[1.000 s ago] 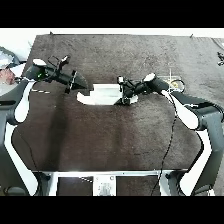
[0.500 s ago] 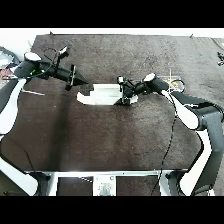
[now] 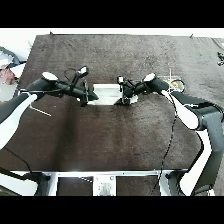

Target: Fold the box and place the chain.

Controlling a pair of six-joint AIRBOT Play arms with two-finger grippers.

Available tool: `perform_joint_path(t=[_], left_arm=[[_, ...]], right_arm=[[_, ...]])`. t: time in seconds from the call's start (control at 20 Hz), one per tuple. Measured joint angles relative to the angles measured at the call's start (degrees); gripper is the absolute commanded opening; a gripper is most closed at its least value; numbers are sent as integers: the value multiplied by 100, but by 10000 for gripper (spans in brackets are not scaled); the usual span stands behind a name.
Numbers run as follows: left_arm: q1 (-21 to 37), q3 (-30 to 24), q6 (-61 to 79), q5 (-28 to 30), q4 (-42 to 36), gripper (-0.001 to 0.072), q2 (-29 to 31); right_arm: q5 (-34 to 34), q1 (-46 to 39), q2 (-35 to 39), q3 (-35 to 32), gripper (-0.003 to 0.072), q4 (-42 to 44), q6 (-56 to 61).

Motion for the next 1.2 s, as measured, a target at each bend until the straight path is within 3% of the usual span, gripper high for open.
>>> perform_joint_path(t=[0.1, 0.25, 0.6, 1.2], left_arm=[[-203, 59, -114, 452, -9, 11, -31], [-321, 555, -411, 855, 20, 11, -293], [-90, 1722, -1073, 981, 254, 10, -1036], [-35, 1923, -1318, 1143, 372, 12, -1615]], right_arm=[[0, 0, 0, 0, 385, 0, 2], [2, 0, 0, 0, 385, 0, 0], [2, -2, -2, 0, 385, 0, 4], [2, -4, -4, 0, 385, 0, 4]])
